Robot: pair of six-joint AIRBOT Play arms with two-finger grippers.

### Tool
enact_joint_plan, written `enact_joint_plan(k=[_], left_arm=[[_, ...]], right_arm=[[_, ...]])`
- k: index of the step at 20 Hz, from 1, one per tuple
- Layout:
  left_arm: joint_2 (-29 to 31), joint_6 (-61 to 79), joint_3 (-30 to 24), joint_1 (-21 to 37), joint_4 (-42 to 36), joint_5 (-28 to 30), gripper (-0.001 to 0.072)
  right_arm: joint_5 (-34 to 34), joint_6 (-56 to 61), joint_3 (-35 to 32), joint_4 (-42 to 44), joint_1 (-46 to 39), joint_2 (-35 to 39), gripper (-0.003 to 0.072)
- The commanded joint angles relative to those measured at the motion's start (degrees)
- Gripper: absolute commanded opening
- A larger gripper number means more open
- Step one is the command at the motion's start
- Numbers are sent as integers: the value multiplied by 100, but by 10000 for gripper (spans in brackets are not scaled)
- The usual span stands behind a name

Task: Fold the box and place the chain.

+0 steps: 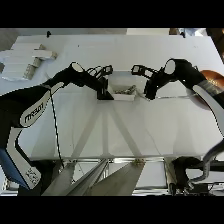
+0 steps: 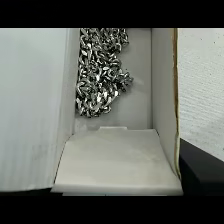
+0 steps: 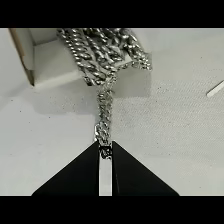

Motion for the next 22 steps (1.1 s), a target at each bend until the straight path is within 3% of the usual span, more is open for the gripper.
enact_joint_plan(k=[1, 10, 22], left_arm=[[2, 2, 2, 0, 0, 0, 533], [2, 2, 2, 0, 0, 2, 533], [2, 0, 2, 0, 0, 2, 533]], right_arm=[[-350, 2, 13, 422, 210, 197, 12], [-1980, -2, 44, 1790, 870, 374, 8], [-2330, -26, 162, 1943, 1287, 313, 7]])
